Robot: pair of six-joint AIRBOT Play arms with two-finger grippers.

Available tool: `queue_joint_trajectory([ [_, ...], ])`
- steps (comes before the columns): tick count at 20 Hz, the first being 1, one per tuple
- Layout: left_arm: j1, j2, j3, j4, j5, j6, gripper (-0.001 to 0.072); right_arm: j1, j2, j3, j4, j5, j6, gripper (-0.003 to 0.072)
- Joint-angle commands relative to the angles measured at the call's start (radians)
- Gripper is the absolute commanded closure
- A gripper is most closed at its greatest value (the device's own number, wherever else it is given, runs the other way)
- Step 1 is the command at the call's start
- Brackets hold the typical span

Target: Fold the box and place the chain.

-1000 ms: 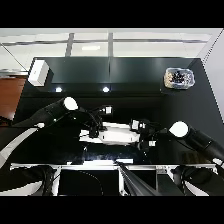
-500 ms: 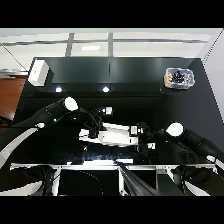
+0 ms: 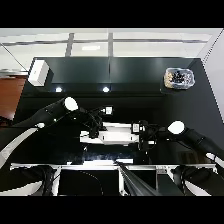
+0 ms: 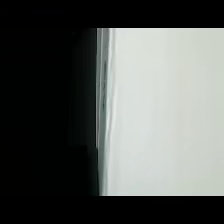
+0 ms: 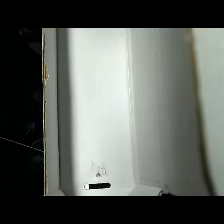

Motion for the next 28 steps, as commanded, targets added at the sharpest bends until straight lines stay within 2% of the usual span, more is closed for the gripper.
queue_joint_trajectory([
  [1,0.000,0.001,0.000,0.001,-0.003,-0.001,0.0684,-0.012,-0.007,-0.004,0.010,0.022,-0.024,-0.0021],
  [13,0.000,0.001,0.000,0.001,-0.002,0.000,0.0684,-0.011,-0.015,-0.014,0.010,0.022,-0.035,-0.0021],
  [28,0.000,0.001,0.000,0.000,-0.003,0.000,0.0683,0.039,-0.021,-0.014,-0.034,-0.034,0.011,-0.0020],
])
